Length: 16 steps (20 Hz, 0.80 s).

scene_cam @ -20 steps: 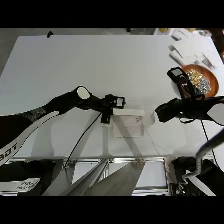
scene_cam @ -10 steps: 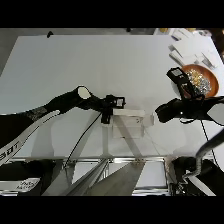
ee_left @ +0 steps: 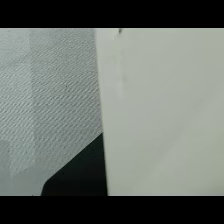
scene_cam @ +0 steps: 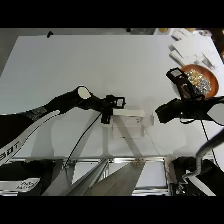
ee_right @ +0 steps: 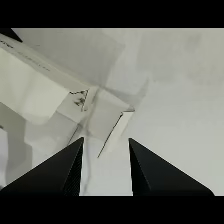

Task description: Fold the box and place the chain.

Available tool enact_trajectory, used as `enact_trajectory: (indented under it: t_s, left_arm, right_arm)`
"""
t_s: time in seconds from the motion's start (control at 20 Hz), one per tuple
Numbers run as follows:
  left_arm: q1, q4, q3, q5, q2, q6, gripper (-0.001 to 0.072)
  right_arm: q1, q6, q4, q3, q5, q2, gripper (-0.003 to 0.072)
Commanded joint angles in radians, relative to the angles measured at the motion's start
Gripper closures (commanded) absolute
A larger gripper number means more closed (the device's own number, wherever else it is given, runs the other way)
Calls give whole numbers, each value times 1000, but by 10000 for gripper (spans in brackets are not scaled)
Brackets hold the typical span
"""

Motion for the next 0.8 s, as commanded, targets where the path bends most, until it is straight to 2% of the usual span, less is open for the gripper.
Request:
enact_trajectory:
  t_s: [0.0,0.05,0.25,0.4,0.55,0.75]
  left_arm:
    - [-1,0,0,-1,-1,0,699]
    - [-1,0,0,0,-1,0,699]
    - [-1,0,0,-2,-1,0,699]
    - [-1,0,0,-3,-1,0,699]
    - [-1,0,0,-3,-1,0,699]
    - [-1,0,0,-7,-1,0,699]
  right_arm:
    - [1,-127,14,0,36,1,604]
    - [1,-187,25,-1,64,0,669]
    - [1,-354,56,-38,87,-2,669]
    - [13,-544,174,-97,116,-1,668]
    - [59,-697,244,-171,87,1,668]
    - [190,-770,98,-305,-138,53,661]
